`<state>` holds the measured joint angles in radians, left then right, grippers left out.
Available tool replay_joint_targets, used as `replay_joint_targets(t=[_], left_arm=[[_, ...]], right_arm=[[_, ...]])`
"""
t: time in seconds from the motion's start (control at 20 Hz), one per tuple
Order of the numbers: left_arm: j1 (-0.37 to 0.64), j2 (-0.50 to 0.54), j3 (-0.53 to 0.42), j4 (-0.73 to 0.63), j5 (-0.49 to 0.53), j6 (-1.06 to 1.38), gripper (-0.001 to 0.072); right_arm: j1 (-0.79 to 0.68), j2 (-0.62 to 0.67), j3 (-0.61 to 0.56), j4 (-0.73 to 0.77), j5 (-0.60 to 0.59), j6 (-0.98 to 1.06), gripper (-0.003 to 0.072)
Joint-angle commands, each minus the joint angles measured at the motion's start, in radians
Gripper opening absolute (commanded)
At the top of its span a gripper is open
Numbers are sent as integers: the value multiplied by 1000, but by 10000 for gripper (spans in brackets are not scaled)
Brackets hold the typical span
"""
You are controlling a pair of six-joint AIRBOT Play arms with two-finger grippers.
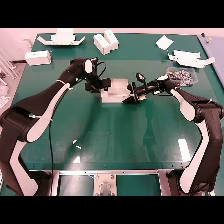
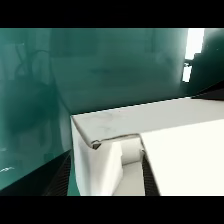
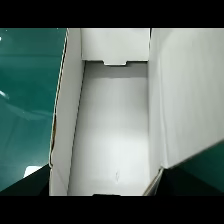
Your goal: Fold the box and place the chain.
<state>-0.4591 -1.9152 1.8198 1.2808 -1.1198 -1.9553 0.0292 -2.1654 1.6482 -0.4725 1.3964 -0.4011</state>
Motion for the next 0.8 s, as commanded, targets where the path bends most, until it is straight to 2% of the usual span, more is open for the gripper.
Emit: replay_joint_targets(t=[0.0, 0.1, 0.3, 0.75], left_arm=[[-2, -1, -1, -32, 8, 0, 488], [-10, -3, -1, -2, -18, 1, 488], [-18, -8, -1, 23, 1, 0, 488], [-21, -36, 0, 105, -32, -35, 488]], right_arm=[[0, 0, 1, 0, 0, 0, 474], [0, 0, 1, 0, 0, 0, 474], [0, 0, 1, 0, 0, 0, 474], [0, 0, 1, 0, 0, 0, 474]])
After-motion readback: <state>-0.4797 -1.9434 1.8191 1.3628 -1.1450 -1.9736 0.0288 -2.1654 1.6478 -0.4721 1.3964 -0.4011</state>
